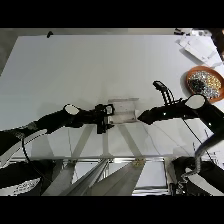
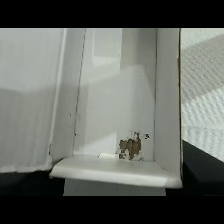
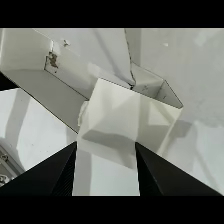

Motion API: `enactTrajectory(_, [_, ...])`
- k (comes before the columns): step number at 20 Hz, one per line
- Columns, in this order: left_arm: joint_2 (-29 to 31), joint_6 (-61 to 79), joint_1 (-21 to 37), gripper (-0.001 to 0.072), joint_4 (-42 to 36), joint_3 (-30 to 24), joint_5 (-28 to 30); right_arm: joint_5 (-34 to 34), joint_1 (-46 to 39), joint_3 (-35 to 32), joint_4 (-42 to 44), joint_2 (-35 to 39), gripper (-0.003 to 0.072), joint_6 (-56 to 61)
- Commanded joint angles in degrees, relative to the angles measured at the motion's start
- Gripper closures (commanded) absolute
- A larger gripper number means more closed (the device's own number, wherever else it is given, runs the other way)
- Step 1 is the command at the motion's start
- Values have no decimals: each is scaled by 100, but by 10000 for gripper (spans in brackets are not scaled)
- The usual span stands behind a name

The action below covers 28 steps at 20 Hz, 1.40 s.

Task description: Fold the box and place the chain.

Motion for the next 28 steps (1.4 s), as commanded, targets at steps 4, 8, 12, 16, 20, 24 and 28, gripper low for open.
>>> enactTrajectory(4, [-2,0,-2,437,2,-4,2,52,-57,168,4,120,294,37])
enactTrajectory(8, [-4,2,-2,437,2,-4,2,490,-728,260,-861,466,474,334])
enactTrajectory(12, [-2,2,-2,437,2,-4,2,688,-1397,251,-1327,472,679,756])
enactTrajectory(16, [-4,2,-2,437,2,-4,2,553,-1707,210,-1696,186,679,1250])
enactTrajectory(20, [-2,2,-2,437,2,-4,2,262,-1598,39,-1561,-422,679,1078])
enactTrajectory(24, [-2,2,-2,437,2,-4,0,-127,-966,35,-850,-992,682,579])
enactTrajectory(28, [-2,0,-2,437,2,-4,0,-310,-560,35,-603,-1438,682,455])
